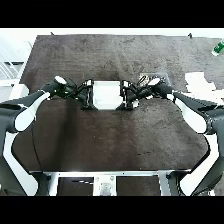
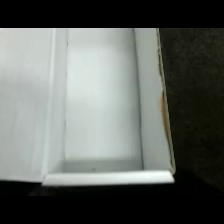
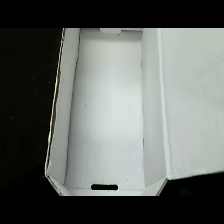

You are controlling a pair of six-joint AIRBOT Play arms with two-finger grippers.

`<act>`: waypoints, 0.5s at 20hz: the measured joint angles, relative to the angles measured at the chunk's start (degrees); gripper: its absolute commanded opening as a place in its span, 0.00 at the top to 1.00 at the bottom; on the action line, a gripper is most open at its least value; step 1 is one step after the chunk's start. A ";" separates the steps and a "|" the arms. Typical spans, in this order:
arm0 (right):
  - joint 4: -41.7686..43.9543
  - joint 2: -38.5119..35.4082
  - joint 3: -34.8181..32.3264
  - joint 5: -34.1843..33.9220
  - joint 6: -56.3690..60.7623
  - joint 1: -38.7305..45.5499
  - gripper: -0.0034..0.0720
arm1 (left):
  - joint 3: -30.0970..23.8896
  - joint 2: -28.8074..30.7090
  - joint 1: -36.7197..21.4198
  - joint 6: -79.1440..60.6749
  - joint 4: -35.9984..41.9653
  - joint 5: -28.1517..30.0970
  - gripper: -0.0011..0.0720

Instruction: Fold the box and place the chain.

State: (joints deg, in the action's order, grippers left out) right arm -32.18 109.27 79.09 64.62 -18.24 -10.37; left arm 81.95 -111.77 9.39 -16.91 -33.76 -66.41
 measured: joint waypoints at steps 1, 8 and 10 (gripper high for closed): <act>-0.17 -0.46 0.00 0.02 0.00 0.35 0.01 | 0.00 0.00 0.00 0.11 0.11 0.13 0.32; -7.32 -6.88 -0.02 -0.24 3.37 3.32 0.01 | 0.00 0.00 -0.02 -0.13 -0.35 -0.42 0.32; -9.07 -8.87 -0.02 0.00 4.87 3.87 0.01 | 0.00 0.00 0.00 -0.11 -0.35 -0.37 0.32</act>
